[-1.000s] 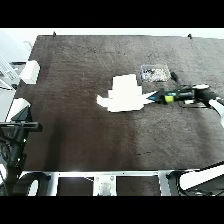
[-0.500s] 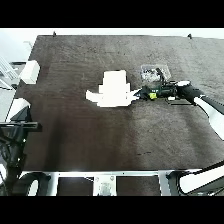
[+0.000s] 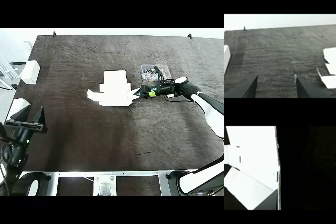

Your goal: Fold the box and place the chain.

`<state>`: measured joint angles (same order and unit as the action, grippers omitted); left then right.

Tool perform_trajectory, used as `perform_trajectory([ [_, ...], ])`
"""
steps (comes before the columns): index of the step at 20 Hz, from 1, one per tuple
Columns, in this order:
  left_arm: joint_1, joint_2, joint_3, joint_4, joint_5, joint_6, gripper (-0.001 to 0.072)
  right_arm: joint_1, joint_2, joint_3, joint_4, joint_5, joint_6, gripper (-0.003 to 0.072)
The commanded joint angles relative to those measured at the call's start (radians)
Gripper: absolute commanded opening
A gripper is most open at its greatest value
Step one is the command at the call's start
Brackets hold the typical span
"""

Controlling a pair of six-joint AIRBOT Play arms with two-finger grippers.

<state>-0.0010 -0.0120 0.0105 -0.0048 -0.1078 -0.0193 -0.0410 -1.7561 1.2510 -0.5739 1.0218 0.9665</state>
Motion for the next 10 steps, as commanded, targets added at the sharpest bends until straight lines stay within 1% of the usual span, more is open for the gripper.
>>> perform_trajectory([
  [1,0.000,-0.060,0.051,-0.003,-0.027,-0.010,0.0524,0.004,-0.002,0.013,-0.039,0.004,0.006,0.0006],
  [3,0.000,-0.182,0.113,-0.002,-0.027,-0.010,0.0524,0.013,-0.002,0.013,-0.039,0.000,0.006,0.0006],
  [6,0.000,-0.463,0.237,-0.002,-0.062,-0.027,0.0523,0.015,-0.002,0.013,-0.037,-0.001,0.008,0.0006],
  [8,0.000,-0.674,0.356,-0.002,-0.144,-0.028,0.0523,0.015,-0.002,0.013,-0.037,-0.001,0.022,0.0006],
  [10,0.000,-0.877,0.498,-0.002,-0.240,-0.042,0.0523,0.015,-0.002,0.013,-0.036,-0.001,0.029,0.0006],
])
